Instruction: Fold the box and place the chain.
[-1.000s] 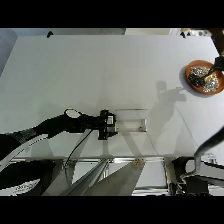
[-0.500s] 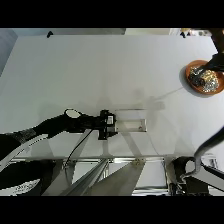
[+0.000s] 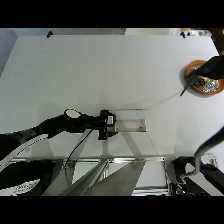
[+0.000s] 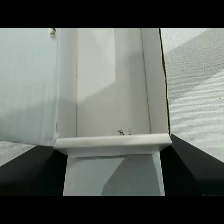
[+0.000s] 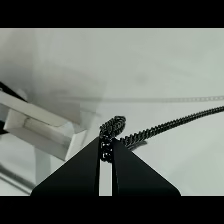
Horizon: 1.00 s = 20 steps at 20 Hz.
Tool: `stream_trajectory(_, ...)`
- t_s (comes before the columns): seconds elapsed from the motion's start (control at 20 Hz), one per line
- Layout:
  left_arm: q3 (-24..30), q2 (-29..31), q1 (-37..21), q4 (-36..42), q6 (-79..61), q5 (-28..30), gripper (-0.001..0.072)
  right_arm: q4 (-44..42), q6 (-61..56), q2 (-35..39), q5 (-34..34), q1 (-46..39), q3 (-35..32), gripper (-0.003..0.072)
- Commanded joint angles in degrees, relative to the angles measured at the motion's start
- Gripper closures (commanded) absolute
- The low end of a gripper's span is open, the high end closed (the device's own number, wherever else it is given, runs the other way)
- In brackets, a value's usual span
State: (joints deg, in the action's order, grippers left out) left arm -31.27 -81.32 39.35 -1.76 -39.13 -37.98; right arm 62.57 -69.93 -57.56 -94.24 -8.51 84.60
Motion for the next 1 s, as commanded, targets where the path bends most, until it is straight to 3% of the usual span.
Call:
stream_trajectory(0.0, 0.02, 0.02, -0.04, -0.02, -0.02, 0.02, 0.0575, -0.09, -2.08, 4.02, -0.94, 5.88, -0.33, 0.0669)
stream_trajectory(0.3, 0.0, 0.02, -0.04, -0.02, -0.02, 0.0, 0.0575, -0.09, -3.39, 8.98, 0.07, 17.25, -7.21, 0.0669)
stream_trajectory(0.55, 0.02, 0.02, -0.04, -0.02, -0.02, 0.02, 0.0575, -5.35, -5.01, 12.55, 14.51, 24.92, -22.71, 0.0669)
stream_trajectory(0.8, 0.02, 0.02, -0.04, -0.02, -0.02, 0.02, 0.0575, -5.4, -5.57, 12.48, 31.58, 35.21, -36.06, 0.0669)
stream_trajectory(0.95, 0.02, 0.02, -0.04, -0.02, -0.02, 0.0, 0.0575, -5.18, -6.64, 12.35, 35.12, 37.81, -40.65, 0.0669)
